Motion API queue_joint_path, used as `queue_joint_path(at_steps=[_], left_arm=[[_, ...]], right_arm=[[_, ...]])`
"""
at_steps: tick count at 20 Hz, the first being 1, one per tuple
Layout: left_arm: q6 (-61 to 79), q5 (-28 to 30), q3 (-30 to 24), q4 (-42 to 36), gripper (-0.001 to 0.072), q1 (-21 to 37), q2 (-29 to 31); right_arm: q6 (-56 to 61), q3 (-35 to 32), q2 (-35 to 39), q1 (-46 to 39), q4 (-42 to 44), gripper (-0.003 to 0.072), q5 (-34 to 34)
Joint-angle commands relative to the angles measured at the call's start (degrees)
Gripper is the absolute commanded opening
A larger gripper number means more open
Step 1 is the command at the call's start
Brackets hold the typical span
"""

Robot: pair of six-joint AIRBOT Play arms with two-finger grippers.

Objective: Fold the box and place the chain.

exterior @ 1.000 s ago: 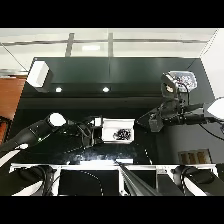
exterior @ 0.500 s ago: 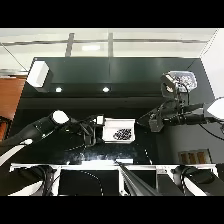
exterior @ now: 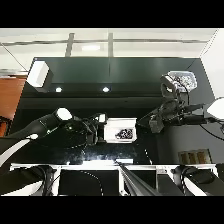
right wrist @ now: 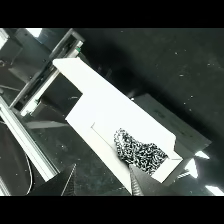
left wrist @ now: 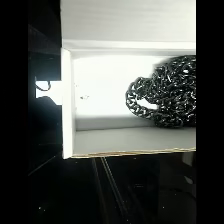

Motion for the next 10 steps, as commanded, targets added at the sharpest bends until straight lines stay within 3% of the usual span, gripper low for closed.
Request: queue_joint_path(at_steps=[1,2,4,10], left_arm=[[-0.04,0.37,0.09,0.39,0.0263,0.02,-0.28],[-0.04,0.35,0.09,0.39,0.0263,0.02,-0.28],[-0.07,0.07,0.09,0.39,0.0197,0.02,-0.28],[-0.07,-0.66,0.09,0.42,0.0197,0.02,-0.28]], right_arm=[[0.22,0.02,0.0,-0.02,-0.85,0.0604,-3.39],[0.22,0.07,0.0,-0.02,-0.61,0.0662,-5.49],[0.2,0.74,-0.44,-0.02,-0.33,0.0662,-10.01],[-3.87,4.63,-10.99,-0.02,2.29,0.0661,-14.16]])
